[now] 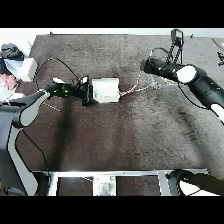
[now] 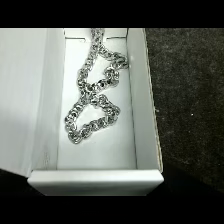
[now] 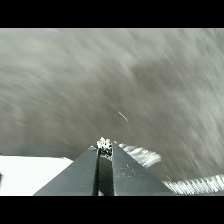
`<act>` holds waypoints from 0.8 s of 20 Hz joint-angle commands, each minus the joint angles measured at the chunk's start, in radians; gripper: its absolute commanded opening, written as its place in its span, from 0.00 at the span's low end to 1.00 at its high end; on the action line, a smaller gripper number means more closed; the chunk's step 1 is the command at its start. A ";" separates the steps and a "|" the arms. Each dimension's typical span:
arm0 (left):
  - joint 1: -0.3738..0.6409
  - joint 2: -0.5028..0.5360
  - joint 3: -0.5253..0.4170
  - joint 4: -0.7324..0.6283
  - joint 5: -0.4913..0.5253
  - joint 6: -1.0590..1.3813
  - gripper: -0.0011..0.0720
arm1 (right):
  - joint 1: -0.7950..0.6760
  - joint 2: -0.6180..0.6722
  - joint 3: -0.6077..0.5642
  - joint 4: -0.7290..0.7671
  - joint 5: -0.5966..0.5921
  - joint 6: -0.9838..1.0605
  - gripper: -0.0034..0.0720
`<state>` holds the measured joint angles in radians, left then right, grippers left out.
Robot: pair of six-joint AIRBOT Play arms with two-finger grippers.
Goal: Fold the box and place the chain.
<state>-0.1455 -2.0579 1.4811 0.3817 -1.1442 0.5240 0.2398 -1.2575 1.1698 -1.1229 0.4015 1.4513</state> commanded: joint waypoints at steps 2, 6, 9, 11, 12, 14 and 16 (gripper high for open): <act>0.000 0.000 0.000 0.000 0.000 0.000 0.46 | 0.097 0.077 0.002 -0.002 -0.087 -0.023 0.06; 0.000 0.000 0.000 0.000 0.000 0.000 0.46 | 0.207 0.041 0.002 0.002 -0.105 -0.023 0.06; 0.000 0.000 0.000 0.000 0.001 0.000 0.46 | 0.294 -0.023 0.002 0.002 -0.148 -0.021 0.06; 0.000 0.000 0.000 0.000 0.001 0.000 0.46 | 0.332 -0.070 0.002 0.002 -0.143 -0.011 0.06; 0.000 0.000 0.000 0.000 0.001 0.000 0.46 | 0.342 -0.093 0.002 0.002 -0.142 -0.011 0.06; 0.000 0.000 0.000 0.000 0.001 0.000 0.46 | 0.347 -0.145 0.002 0.002 -0.132 -0.011 0.06; 0.000 0.000 0.000 0.000 0.001 0.000 0.46 | 0.347 -0.186 0.002 0.002 -0.132 -0.011 0.06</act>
<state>-0.1455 -2.0579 1.4811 0.3817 -1.1439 0.5240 0.5697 -1.3869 1.1709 -1.1210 0.2710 1.4391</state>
